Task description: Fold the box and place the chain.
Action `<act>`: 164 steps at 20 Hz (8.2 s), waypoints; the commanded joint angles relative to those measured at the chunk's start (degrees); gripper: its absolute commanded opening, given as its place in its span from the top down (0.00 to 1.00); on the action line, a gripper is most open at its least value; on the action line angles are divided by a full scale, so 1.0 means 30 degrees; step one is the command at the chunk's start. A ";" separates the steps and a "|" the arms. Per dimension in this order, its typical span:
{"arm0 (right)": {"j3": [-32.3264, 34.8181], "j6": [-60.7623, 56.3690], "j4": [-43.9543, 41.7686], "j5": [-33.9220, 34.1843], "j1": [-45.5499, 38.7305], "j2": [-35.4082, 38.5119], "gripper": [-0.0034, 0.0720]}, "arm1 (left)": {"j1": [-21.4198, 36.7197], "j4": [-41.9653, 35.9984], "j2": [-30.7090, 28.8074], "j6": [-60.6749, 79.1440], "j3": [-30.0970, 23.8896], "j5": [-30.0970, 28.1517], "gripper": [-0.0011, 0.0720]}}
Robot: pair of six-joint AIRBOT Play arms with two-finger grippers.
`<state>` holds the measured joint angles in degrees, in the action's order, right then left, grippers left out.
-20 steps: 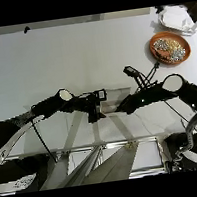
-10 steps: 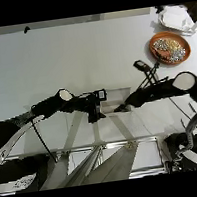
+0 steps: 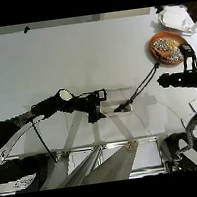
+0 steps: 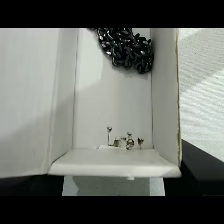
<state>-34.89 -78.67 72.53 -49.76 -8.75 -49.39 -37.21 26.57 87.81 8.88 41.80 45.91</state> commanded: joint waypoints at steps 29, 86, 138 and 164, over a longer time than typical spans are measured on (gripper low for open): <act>-0.8014 -0.2273 0.4911 -0.1683 0.1989 -1.3296 0.81 | -0.0007 0.0000 -0.0015 0.0000 -0.0007 0.0058 0.61; 0.0867 0.7781 -0.9726 -0.1173 0.9027 -0.1508 0.92 | -0.0007 0.0000 -0.0015 0.0007 -0.0007 0.0175 0.61; -1.1220 -0.1778 0.7992 -0.3191 0.7082 -1.4950 0.44 | -0.0007 0.0000 -0.0015 0.0000 -0.0007 0.0211 0.61; -1.1213 -0.1377 0.6870 -0.5588 0.7082 -0.9653 0.93 | -0.0007 0.0000 -0.0015 0.0007 -0.0007 0.0270 0.61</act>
<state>-68.53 -83.88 95.66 -64.71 12.47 -83.66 -37.23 26.55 87.81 8.88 41.78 46.57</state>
